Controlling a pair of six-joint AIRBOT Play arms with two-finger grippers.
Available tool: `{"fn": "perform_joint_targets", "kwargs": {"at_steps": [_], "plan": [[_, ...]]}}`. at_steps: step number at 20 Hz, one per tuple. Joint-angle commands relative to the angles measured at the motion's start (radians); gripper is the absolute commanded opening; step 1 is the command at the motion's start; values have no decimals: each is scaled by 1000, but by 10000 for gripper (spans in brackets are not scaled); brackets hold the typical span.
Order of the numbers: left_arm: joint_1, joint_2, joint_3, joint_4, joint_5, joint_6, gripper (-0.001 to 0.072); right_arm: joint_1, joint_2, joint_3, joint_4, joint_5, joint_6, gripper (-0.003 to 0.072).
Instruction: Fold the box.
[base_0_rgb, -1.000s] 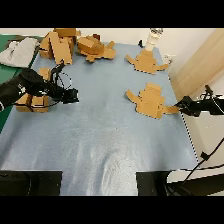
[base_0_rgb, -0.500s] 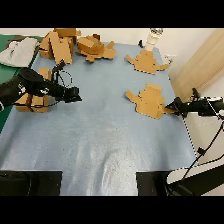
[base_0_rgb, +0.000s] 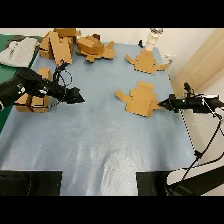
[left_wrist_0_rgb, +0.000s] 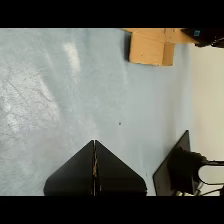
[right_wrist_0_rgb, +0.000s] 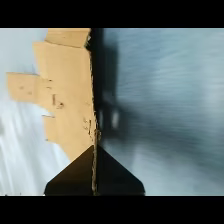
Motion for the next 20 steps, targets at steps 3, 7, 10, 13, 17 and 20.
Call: {"fn": "perform_joint_targets", "kwargs": {"at_steps": [3,7,10,13,17,20], "plan": [[32,-83,-20,-81,-125,28,470,235,226,-214,56,-94,-108,4],[27,-123,-49,-80,-130,80,472,454,396,-433,18,-252,-109,4],[26,-124,-49,-82,-66,130,473,543,485,-517,-6,-319,-106,5],[23,-148,-48,-126,-31,178,590,602,526,-547,-33,-352,-106,5],[2,-216,-46,-214,-25,255,590,692,526,-548,-72,-385,-106,5],[-7,-256,-43,-220,-6,274,589,731,526,-548,-80,-420,-106,5]]}}
